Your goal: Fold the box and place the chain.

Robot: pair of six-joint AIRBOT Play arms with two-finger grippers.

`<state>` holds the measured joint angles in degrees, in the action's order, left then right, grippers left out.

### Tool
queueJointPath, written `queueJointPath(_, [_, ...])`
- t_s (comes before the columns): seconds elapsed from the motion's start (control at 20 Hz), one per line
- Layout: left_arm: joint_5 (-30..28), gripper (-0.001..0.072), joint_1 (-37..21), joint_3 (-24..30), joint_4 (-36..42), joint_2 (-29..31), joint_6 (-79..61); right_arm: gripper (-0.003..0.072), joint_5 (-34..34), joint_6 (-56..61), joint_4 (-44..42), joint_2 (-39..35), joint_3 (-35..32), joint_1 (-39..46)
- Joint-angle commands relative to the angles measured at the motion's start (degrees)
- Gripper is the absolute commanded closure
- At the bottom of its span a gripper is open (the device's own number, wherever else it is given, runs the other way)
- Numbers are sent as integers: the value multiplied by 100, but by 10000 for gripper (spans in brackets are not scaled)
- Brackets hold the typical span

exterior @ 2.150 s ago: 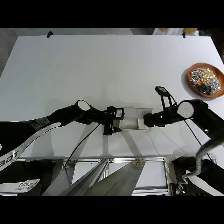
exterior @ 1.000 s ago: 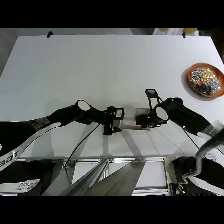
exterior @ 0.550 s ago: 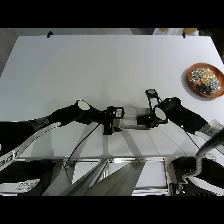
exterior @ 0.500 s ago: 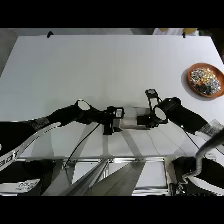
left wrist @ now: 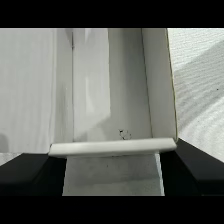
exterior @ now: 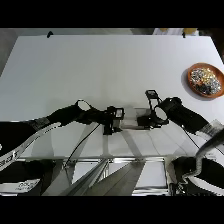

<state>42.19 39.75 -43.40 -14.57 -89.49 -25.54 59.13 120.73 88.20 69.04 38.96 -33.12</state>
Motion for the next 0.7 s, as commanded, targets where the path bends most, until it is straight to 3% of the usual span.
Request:
queueJointPath(0.0, [4,397,-2,-4,-2,4,2,434,-63,125,-42,-9,0,81])
queueJointPath(0.1, [4,397,-2,-7,-2,4,2,506,-87,122,-122,-9,-2,81])
queueJointPath(0.45, [4,397,-2,-4,-2,4,2,524,-24,116,-212,133,-7,33])
queueJointPath(0.55, [2,397,-2,-7,-2,4,2,659,4,76,-212,136,-7,33])
queueJointPath(0.65, [4,397,-2,-4,-2,4,2,665,24,74,-208,133,-4,33])
